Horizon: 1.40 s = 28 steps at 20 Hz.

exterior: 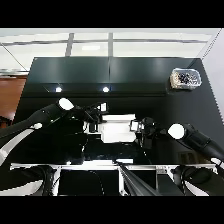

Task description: Fold the box and place the chain.

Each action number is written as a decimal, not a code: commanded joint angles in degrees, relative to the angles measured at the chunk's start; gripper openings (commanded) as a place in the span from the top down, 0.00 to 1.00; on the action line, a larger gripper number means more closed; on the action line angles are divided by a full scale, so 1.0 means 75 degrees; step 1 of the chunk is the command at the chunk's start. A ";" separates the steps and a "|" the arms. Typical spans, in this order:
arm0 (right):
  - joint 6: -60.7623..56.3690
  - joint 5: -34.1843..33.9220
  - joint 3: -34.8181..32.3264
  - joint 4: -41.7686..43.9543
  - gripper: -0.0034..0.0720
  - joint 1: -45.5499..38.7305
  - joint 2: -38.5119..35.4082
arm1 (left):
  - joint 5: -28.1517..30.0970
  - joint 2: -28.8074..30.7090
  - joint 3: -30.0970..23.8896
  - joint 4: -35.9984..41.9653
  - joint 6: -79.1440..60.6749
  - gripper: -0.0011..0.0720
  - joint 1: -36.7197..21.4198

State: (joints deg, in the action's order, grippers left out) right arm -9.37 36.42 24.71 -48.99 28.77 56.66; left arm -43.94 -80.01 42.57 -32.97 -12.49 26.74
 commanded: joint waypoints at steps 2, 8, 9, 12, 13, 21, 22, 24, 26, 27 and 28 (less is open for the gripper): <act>0.0140 0.0280 0.0609 0.0201 0.01 0.0082 0.0052 | -0.0032 -0.0003 0.0009 0.0000 0.0006 0.94 0.0006; 0.0140 0.0478 0.0807 0.0187 0.01 0.0082 0.0052 | -0.0032 -0.0003 0.0009 0.0000 0.0006 0.94 0.0006; 0.0140 0.0449 0.0807 0.0184 0.01 0.0082 0.0052 | -0.0032 -0.0003 0.0009 0.0000 0.0006 0.94 0.0006; 0.0140 0.0227 0.0807 0.0058 0.01 0.0079 0.0052 | -0.0032 -0.0003 0.0009 0.0000 0.0006 0.94 0.0006; 0.0143 0.0140 0.0807 0.0061 0.01 0.0035 0.0052 | -0.0035 -0.0003 0.0009 0.0000 0.0006 0.94 0.0006; 0.0813 0.0172 0.0860 0.0726 0.02 -0.0568 0.0052 | -0.0236 -0.0003 0.0012 -0.0003 0.0009 0.94 0.0006; 0.0921 0.0143 0.0860 0.0793 0.02 -0.0568 0.0052 | -0.0236 -0.0003 0.0012 0.0000 0.0009 0.94 0.0006; 0.0918 0.0137 0.0860 0.0796 0.02 -0.0568 0.0052 | -0.0239 -0.0003 0.0012 0.0000 0.0009 0.94 0.0006; 0.0918 0.0149 0.0854 0.0909 0.02 -0.0565 0.0070 | -0.0236 -0.0003 0.0012 0.0000 0.0009 0.94 0.0006; 0.0924 0.0210 0.0854 0.0947 0.02 -0.0565 0.0099 | -0.0236 -0.0003 0.0012 0.0000 0.0009 0.94 0.0006; 0.0979 0.0379 0.0854 0.0962 0.02 -0.0565 0.0157 | -0.0236 -0.0003 0.0012 0.0000 0.0009 0.94 0.0006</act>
